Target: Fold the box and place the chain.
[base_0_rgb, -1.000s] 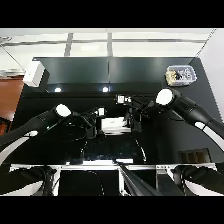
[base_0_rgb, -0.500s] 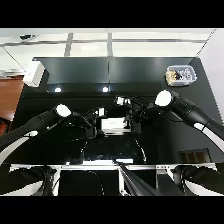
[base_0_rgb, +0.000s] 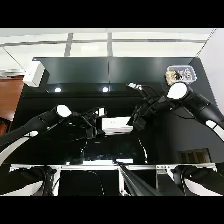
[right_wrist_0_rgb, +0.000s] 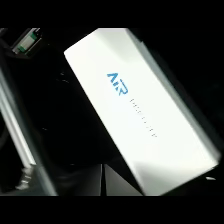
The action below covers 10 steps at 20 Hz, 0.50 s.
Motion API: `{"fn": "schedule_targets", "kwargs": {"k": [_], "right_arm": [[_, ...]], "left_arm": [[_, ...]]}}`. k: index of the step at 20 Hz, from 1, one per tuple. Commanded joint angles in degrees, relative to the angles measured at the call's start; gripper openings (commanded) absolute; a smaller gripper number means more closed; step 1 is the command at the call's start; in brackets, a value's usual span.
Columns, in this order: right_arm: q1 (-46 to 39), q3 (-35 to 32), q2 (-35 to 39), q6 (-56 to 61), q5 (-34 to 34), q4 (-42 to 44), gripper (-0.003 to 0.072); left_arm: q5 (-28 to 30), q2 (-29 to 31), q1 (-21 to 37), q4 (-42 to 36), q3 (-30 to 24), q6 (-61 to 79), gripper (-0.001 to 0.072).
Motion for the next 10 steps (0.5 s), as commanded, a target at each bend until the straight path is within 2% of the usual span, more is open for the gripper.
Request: {"fn": "schedule_targets", "kwargs": {"k": [1, 4, 10], "right_arm": [[-2.2, -5.2, -0.6, 6.1, -0.7, 16.1, 0.0015], [-1.4, -9.2, -2.9, 6.1, -9.0, 29.7, 0.0015], [0.0, -9.4, -8.9, 8.2, -10.6, 24.7, 0.0015]], "left_arm": [[0.0, 0.0, 0.1, 0.1, 0.0, 0.0, 0.0399], [0.0, 0.0, 0.1, 0.1, 0.0, 0.0, 0.0399], [0.0, 0.0, 0.1, 0.1, 0.0, 0.0, 0.0399]]}}
